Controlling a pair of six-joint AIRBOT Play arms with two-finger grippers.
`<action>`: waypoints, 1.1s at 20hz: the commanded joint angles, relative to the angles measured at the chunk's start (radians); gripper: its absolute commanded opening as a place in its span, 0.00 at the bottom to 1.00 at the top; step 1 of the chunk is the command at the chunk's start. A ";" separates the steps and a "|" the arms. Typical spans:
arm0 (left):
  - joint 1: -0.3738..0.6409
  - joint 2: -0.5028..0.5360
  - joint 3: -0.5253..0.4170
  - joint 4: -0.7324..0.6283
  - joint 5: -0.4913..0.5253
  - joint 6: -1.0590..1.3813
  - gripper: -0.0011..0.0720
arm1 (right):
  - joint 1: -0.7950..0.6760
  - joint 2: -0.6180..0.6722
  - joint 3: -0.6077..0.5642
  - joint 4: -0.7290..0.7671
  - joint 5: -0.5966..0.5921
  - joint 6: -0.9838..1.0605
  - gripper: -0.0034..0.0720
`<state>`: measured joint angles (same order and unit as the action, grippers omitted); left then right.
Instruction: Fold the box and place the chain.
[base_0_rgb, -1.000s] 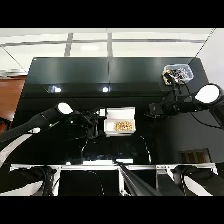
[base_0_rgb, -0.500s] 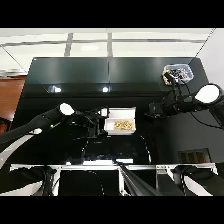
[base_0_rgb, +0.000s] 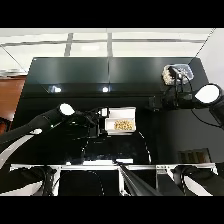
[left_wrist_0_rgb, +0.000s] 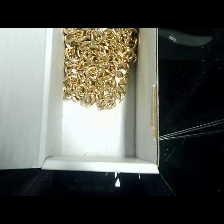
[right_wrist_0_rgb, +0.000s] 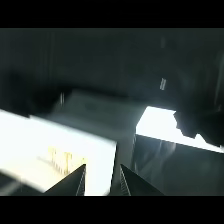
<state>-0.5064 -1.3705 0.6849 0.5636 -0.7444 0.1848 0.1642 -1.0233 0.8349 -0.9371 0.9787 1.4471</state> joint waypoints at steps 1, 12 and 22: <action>0.000 -0.001 0.001 0.001 0.002 0.001 0.55 | 0.000 0.000 0.000 0.031 -0.220 0.000 0.37; 0.000 -0.001 0.001 0.001 0.003 0.001 0.55 | 0.000 -0.120 0.153 0.042 -0.360 -0.091 0.95; 0.000 -0.001 0.001 0.001 0.004 0.001 0.55 | 0.108 -0.231 0.162 0.050 -0.141 -0.340 0.95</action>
<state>-0.5064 -1.3705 0.6849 0.5644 -0.7410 0.1852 0.2306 -1.2411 0.9947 -0.8913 0.7933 1.2053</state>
